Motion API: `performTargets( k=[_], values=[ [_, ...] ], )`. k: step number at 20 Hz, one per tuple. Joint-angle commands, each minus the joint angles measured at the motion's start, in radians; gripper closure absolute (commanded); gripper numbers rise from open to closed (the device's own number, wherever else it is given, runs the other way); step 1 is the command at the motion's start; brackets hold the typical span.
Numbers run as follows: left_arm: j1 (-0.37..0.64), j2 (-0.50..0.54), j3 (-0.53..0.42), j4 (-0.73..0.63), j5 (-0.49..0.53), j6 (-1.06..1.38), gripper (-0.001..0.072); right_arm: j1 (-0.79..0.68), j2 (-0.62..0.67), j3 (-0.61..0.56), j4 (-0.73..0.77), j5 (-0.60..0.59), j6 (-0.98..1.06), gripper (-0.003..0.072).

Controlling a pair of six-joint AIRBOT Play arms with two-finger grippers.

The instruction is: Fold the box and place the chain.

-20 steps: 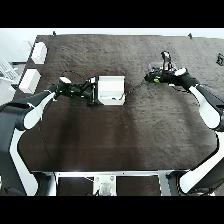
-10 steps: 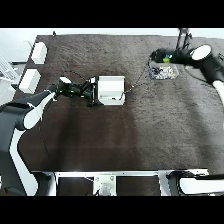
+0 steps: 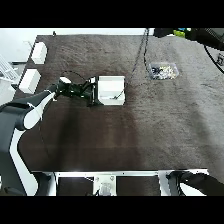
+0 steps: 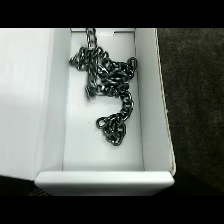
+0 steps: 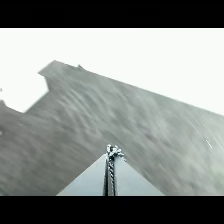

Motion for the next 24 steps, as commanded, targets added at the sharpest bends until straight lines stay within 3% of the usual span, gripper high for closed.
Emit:
performTargets(
  k=[1,9,18,24],
  values=[
    [0.001,0.000,0.000,0.000,0.000,0.000,0.0251,0.152,0.022,0.013,-0.059,-0.069,0.023,0.0677],
    [0.001,0.000,0.000,0.000,0.000,0.000,0.0252,0.310,-0.090,-0.042,-0.062,-0.091,0.159,0.0677],
    [0.001,0.000,0.000,0.000,0.000,0.000,0.0252,0.306,-0.122,-0.331,-0.063,-0.166,0.284,0.0677],
    [0.001,0.000,0.000,0.000,0.000,0.000,0.0252,0.242,-0.222,-0.465,-0.061,-0.245,0.322,0.0677]
  ],
)
